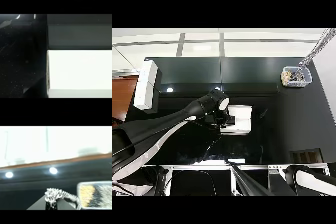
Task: Fold the box and place the chain.
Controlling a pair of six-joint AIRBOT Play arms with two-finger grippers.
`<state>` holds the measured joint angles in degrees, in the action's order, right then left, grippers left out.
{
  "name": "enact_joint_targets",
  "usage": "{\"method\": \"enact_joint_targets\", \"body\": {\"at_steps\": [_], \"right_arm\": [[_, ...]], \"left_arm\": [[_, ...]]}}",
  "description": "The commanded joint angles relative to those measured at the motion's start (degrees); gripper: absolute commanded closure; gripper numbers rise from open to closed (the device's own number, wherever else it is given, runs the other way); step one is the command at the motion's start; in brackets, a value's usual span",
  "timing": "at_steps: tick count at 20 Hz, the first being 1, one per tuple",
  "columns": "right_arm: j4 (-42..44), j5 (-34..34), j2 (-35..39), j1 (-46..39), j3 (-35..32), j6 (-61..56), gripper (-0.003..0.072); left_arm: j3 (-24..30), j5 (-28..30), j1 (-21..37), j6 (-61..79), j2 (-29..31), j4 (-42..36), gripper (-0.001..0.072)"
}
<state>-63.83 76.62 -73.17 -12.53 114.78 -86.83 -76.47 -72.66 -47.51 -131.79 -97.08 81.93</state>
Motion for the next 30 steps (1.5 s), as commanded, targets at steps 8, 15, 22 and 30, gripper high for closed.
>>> {"method": "enact_joint_targets", "body": {"at_steps": [8, 15, 22, 30], "right_arm": [[3.91, 14.51, 10.45, 19.26, -0.37, 0.20, 0.0679], [10.32, 15.08, 10.40, 27.15, -5.86, -0.31, 0.0679], [11.30, 10.67, 10.38, 29.83, -15.02, -0.04, 0.0679], [8.61, 5.53, 10.40, 35.43, -36.35, 0.52, 0.0678]], "left_arm": [[-0.02, -0.02, 0.00, 0.00, 0.02, -0.15, 0.0683], [-0.02, 0.02, 0.00, 0.00, 0.02, -0.13, 0.0683], [-0.02, 0.00, 0.00, 0.00, 0.02, -0.13, 0.0683], [-0.02, 0.00, 0.02, 0.00, 0.02, -0.13, 0.0683]]}}
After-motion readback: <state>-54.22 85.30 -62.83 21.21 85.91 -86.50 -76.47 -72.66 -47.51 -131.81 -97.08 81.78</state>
